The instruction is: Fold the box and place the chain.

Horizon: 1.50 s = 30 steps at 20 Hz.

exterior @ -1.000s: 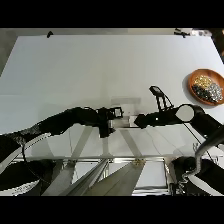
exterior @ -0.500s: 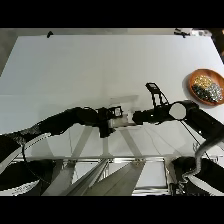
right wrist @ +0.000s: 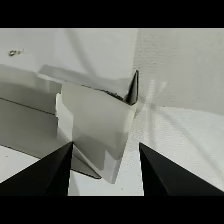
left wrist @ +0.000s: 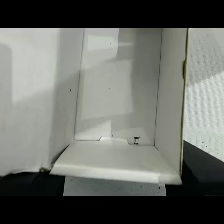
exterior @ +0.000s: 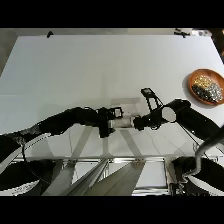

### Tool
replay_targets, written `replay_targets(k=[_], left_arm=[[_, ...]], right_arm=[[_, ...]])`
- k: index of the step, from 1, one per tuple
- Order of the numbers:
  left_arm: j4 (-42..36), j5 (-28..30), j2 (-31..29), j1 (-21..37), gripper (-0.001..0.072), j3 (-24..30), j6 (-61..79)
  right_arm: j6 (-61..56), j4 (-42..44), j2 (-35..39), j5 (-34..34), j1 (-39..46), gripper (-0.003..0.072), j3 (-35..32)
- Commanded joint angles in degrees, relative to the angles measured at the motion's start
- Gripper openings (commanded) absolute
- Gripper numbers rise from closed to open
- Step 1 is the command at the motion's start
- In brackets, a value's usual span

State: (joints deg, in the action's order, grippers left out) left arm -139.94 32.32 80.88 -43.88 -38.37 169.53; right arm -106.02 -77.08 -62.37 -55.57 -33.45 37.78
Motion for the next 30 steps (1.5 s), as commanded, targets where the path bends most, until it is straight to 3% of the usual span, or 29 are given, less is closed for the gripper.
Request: replay_targets(k=[1,5,15,18,22,30], left_arm=[[-0.17,0.02,0.00,-0.02,0.0011,0.02,-0.09],[-0.15,0.00,0.00,-0.02,0.0011,0.02,-0.09],[-0.17,0.02,0.00,-0.02,0.0011,0.02,-0.09],[-0.17,0.02,0.00,-0.02,0.0011,0.02,-0.09],[-0.17,0.00,0.00,-0.02,0.0011,0.02,-0.09],[-0.17,0.00,0.00,-0.02,0.0011,0.02,-0.09]], right_arm=[[-3.61,-2.45,-0.13,3.61,-1.62,0.0426,0.07],[-5.57,-2.27,-0.44,8.96,-3.91,0.0426,0.07],[-13.94,-5.66,-6.19,8.90,-7.67,0.0411,0.07],[-19.12,-11.21,-6.82,9.44,-9.70,0.0387,0.07],[-20.26,-11.65,-6.82,9.70,-10.05,0.0317,0.11],[-20.57,-12.66,-10.23,1.60,-10.05,0.0317,7.48]])
